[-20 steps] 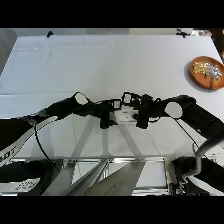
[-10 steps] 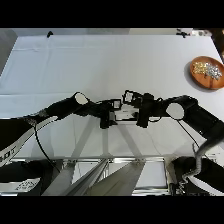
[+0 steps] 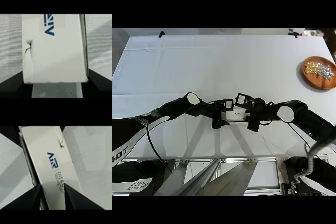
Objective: Fold the box and place the chain.
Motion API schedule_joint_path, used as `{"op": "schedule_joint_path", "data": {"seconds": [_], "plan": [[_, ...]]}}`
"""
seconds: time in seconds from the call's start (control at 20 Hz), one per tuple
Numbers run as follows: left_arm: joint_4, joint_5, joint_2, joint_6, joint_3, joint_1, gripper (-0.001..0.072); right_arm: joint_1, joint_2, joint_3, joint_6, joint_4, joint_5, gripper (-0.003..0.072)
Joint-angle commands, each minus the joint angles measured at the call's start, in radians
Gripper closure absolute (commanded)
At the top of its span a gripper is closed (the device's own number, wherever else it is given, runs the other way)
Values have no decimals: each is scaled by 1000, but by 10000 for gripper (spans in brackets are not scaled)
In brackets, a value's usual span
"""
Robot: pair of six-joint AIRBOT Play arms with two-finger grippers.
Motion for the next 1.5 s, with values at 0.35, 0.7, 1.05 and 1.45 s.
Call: {"op": "schedule_joint_path", "data": {"seconds": [0.35,0.7,1.05,1.45], "plan": [[-2,0,0,-3,0,-1,264,55,0,-36,1,18,26,427],[-2,0,0,-3,0,-1,264,52,83,-36,1,-15,25,322],[-2,0,0,-2,0,-1,264,52,192,-42,69,-50,-64,675],[-2,0,0,-2,0,-1,264,53,363,-347,126,-129,-384,674]]}}
